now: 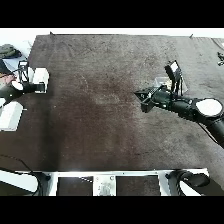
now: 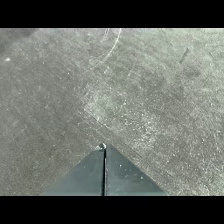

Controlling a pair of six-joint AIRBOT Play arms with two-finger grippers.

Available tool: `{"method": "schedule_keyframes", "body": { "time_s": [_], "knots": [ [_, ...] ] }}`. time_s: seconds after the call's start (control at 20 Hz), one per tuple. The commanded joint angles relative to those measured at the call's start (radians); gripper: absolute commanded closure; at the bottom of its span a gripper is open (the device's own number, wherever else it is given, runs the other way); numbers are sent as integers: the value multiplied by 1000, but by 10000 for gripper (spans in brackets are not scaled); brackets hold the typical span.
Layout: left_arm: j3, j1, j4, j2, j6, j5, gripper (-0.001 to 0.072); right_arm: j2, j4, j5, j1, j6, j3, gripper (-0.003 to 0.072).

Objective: Fold the box and place the chain.

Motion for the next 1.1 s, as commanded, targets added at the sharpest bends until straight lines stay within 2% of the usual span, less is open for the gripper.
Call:
{"method": "schedule_keyframes", "body": {
  "time_s": [0.0,0.25,0.45,0.5,0.55,0.6,0.65,0.75,0.85,0.95,1.05],
  "knots": [
    [2,1,1,7,7,3,-11,24,6,0,0,0,0,696],
    [1,1,1,122,5,-13,-11,129,7,-6,0,0,0,696],
    [1,1,0,258,5,-163,-3,217,-6,-7,0,74,0,696],
    [1,1,-8,297,-6,-204,136,238,-27,-7,0,103,0,696],
    [1,1,-32,334,1,-238,469,261,-70,-8,0,139,0,696],
    [0,1,-58,372,20,-263,619,285,-122,-22,0,195,0,697],
    [0,1,-86,409,27,-278,700,317,-180,-40,0,268,0,697],
    [-19,0,-167,486,62,-243,703,383,-300,-81,0,402,0,697],
    [-93,-13,-275,602,237,-132,705,435,-431,-90,0,492,-2,697],
    [-215,-35,-390,740,414,-49,705,479,-547,-98,0,609,-3,697],
    [-358,-41,-573,879,587,-56,705,518,-622,-100,0,655,-4,698]
  ]
}}
